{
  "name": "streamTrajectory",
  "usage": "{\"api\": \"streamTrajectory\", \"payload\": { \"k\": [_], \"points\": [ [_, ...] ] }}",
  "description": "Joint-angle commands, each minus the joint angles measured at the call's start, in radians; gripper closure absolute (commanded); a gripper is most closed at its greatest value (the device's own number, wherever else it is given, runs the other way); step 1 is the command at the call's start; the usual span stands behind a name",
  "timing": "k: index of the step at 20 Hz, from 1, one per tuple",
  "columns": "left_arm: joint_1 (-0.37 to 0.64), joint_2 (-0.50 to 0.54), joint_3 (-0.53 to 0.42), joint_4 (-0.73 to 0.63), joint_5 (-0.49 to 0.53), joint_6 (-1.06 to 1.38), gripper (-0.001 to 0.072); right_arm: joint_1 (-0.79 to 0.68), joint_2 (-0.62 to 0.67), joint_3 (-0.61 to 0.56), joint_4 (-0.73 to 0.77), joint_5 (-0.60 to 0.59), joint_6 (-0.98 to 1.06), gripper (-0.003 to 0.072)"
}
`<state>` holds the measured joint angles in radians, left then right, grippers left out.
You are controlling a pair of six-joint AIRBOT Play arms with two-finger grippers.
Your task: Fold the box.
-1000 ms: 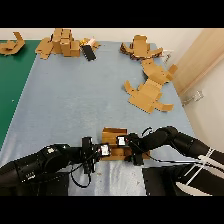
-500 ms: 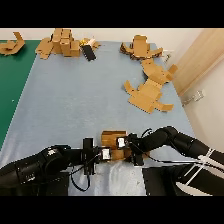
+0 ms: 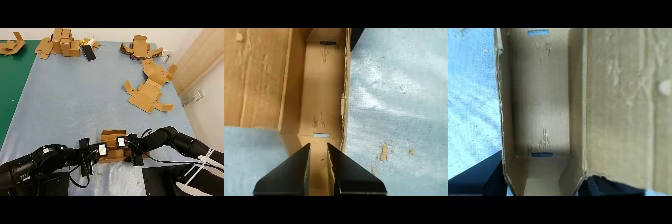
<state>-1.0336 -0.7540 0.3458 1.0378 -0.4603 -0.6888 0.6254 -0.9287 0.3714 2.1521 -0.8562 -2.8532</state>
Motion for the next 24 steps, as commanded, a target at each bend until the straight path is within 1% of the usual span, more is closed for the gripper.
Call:
{"api": "streamTrajectory", "payload": {
  "k": [1,2,3,4,5,7,9,12,19,24],
  "points": [
    [0.073,0.026,0.0,0.025,-0.053,-0.015,0.0512,0.0,0.0,0.001,-0.002,0.001,-0.001,0.0238],
    [0.092,0.029,0.0,0.025,-0.081,-0.015,0.0506,0.0,0.0,0.001,-0.002,0.001,-0.001,0.0238],
    [0.104,0.034,0.002,0.025,-0.116,-0.015,0.047,0.0,0.0,0.001,-0.002,0.001,-0.001,0.0238],
    [0.107,0.034,0.006,0.027,-0.151,-0.014,0.0231,0.0,0.0,0.001,-0.002,0.001,-0.001,0.0238],
    [0.106,0.034,0.011,0.035,-0.183,-0.014,0.0126,0.0,0.0,0.001,-0.002,0.002,-0.001,0.0238],
    [0.106,0.033,0.016,0.04,-0.222,-0.014,0.0127,0.0,0.0,0.001,-0.002,0.002,-0.001,0.0237],
    [0.106,0.032,0.019,0.041,-0.22,-0.006,0.0126,0.0,0.0,0.001,-0.002,0.002,-0.001,0.0238],
    [0.105,0.02,0.05,0.036,-0.219,-0.007,0.0125,0.0,0.0,0.001,-0.002,0.002,-0.001,0.0238],
    [0.104,-0.08,0.085,-0.014,-0.22,-0.003,0.0125,0.0,0.0,0.001,-0.002,0.002,-0.001,0.0238],
    [0.104,-0.109,0.115,-0.027,-0.222,0.02,0.0126,0.0,0.0,0.001,-0.002,0.002,-0.001,0.0238]
  ]
}}
